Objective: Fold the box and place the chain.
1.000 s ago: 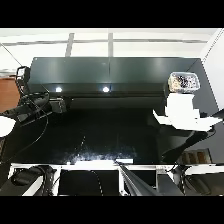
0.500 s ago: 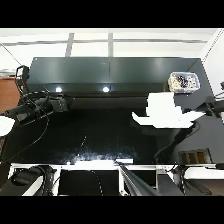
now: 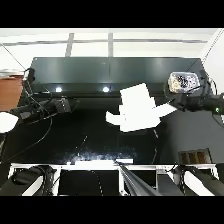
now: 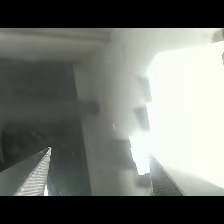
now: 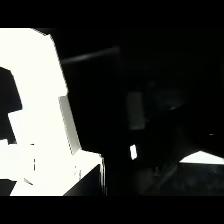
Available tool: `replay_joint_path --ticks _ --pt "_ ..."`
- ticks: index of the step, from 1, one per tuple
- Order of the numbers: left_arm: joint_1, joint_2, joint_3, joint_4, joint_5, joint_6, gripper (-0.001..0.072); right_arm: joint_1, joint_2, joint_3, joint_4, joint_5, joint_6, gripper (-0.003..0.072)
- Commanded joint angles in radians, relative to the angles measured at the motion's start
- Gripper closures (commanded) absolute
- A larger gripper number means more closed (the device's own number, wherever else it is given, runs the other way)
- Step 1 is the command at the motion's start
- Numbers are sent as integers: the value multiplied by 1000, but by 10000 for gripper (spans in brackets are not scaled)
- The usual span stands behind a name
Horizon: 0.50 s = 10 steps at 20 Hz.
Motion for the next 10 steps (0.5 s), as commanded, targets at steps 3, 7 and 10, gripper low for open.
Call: replay_joint_path --ticks 3,7,10 --pt "-1 -120 0 -135 -86 2 11 199 341 -278 20 -182 -10 659" --pt "-1 -240 0 -246 -120 38 10 283 392 -365 24 -188 -12 659" --pt "-26 -304 0 -319 -152 104 10 356 392 -365 51 -210 -12 659"
